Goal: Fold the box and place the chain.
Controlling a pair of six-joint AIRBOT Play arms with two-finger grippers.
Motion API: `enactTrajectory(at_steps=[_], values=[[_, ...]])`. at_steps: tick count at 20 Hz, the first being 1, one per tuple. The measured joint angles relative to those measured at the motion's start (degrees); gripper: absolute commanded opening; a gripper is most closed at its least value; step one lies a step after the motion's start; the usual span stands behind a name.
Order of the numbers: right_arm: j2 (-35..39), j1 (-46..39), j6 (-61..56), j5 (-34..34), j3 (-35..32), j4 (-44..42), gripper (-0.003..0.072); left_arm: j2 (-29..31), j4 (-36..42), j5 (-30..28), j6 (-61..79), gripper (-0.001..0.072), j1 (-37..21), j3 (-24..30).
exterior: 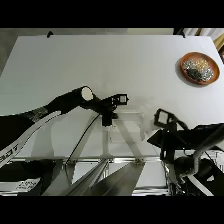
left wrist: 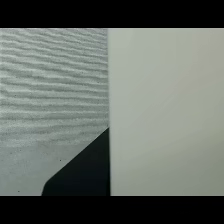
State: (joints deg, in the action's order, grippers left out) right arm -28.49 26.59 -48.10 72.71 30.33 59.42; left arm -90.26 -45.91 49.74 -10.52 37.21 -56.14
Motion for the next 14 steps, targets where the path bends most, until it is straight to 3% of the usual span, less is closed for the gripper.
enactTrajectory(at_steps=[1, 3, 5, 9, 14], values=[[-1.01, 2.78, -0.28, -2.1, -1.2, 2.12, 0.0066, 0.0, 0.0, 0.0, -0.02, 0.0011, 0.0, 0.0], [-3.37, 6.95, -0.81, -5.95, -3.54, 5.62, 0.0481, 0.0, 0.0, 0.0, 0.0, 0.0011, 0.02, 0.0], [-5.6, 9.4, -1.7, -9.6, -5.11, 10.45, 0.0669, 0.0, 0.0, 0.0, -0.02, 0.0011, 0.0, 0.0], [-8.02, 11.45, -3.43, -18.29, -6.49, 19.15, 0.0692, 0.0, 0.0, 0.0, 0.0, 0.0011, 0.0, 0.0], [-8.9, 17.03, -3.08, -25.24, -9.84, 23.17, 0.0694, 0.0, 0.0, 0.0, 0.0, 0.0011, 0.02, 0.0]])
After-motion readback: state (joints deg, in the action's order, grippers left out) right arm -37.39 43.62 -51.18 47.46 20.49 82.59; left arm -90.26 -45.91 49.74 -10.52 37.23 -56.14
